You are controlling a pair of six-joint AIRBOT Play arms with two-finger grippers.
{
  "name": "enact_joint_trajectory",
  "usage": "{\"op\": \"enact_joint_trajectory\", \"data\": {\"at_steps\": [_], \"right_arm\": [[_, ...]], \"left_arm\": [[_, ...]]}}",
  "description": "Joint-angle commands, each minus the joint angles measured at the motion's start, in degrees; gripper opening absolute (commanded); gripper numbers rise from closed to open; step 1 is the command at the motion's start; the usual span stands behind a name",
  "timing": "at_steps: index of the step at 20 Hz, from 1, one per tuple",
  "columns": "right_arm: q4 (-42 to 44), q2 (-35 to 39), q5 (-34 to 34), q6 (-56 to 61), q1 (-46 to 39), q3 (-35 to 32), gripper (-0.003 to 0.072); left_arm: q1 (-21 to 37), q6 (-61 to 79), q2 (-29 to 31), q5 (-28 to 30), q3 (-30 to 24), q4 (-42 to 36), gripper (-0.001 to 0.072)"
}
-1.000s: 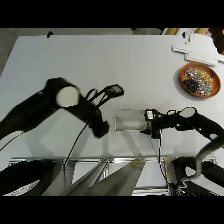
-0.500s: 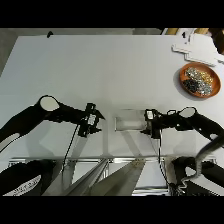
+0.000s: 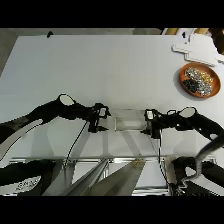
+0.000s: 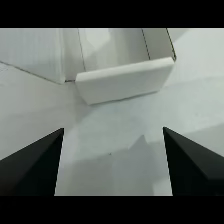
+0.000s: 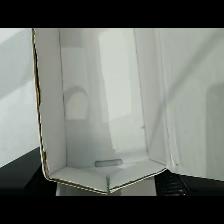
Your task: Fold the box and place the chain.
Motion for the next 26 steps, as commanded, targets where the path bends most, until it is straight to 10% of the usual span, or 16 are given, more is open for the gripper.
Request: {"op": "enact_joint_trajectory", "data": {"at_steps": [1, 26], "right_arm": [[0.0, 0.0, 0.1, 0.0, 0.0, 0.0, 0.0320], [0.0, 0.0, 0.1, 0.0, 0.0, 0.0, 0.0320]], "left_arm": [[-2.4, -4.7, -2.5, 0.2, 1.6, 0.0, 0.0694], [-4.4, -1.6, -0.3, 5.7, -1.3, -5.7, 0.0697]]}}
